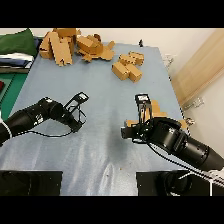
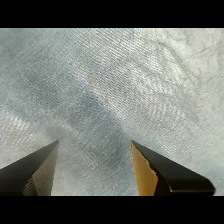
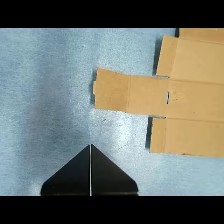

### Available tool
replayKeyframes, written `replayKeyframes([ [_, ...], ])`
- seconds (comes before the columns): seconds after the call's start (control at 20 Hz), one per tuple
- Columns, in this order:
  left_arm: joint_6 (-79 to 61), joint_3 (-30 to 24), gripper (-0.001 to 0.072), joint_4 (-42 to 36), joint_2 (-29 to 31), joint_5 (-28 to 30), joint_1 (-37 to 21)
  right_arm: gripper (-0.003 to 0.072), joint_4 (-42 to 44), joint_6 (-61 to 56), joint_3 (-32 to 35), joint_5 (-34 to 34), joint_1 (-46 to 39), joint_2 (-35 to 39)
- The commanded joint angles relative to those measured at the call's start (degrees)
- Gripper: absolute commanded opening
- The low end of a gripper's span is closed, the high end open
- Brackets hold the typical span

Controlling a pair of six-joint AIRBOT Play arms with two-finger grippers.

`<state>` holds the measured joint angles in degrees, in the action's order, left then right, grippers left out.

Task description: Fold the box.

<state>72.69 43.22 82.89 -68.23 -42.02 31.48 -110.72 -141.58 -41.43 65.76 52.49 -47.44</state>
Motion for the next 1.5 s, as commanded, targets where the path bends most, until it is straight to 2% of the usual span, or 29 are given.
replayKeyframes([
  [0.0, 0.0, 0.0, 0.0702, 0.0, 0.0, 0.0, 0.0, 0.0002, 0.0, 0.0, 0.0, 0.0, 0.0, 0.0],
  [0.5, 0.0, 0.0, 0.0701, 0.0, 0.0, 0.0, 0.0, 0.0002, 0.0, 0.0, 0.0, 0.0, 0.0, 0.0],
  [0.65, 0.8, 0.0, 0.0701, -3.0, 0.0, 3.3, 0.0, 0.0002, -0.2, 0.0, 0.0, -1.2, 0.0, 0.0],
  [0.8, 5.6, 0.2, 0.0701, -19.3, 0.0, 5.0, 0.0, 0.0002, 1.1, 0.0, 0.0, -8.5, 0.0, 0.0],
  [0.9, 5.3, 0.4, 0.0702, -24.0, 0.0, 8.2, -0.1, 0.0002, 1.2, -1.6, -0.2, -15.5, 0.0, 0.0],
  [1.0, 5.3, 0.7, 0.0702, -26.8, 0.0, 9.7, -0.1, 0.0002, 2.3, -6.7, -0.2, -27.1, 0.0, 0.0],
  [1.1, 5.3, 0.7, 0.0702, -29.3, 0.0, 11.8, 0.0, 0.0003, 4.1, -7.2, -0.2, -35.4, 0.0, -0.2],
  [1.45, 5.3, 0.7, 0.0701, -34.0, 0.0, 18.9, 0.0, 0.0003, 3.6, -8.4, -0.2, -37.7, -0.4, -4.5],
])
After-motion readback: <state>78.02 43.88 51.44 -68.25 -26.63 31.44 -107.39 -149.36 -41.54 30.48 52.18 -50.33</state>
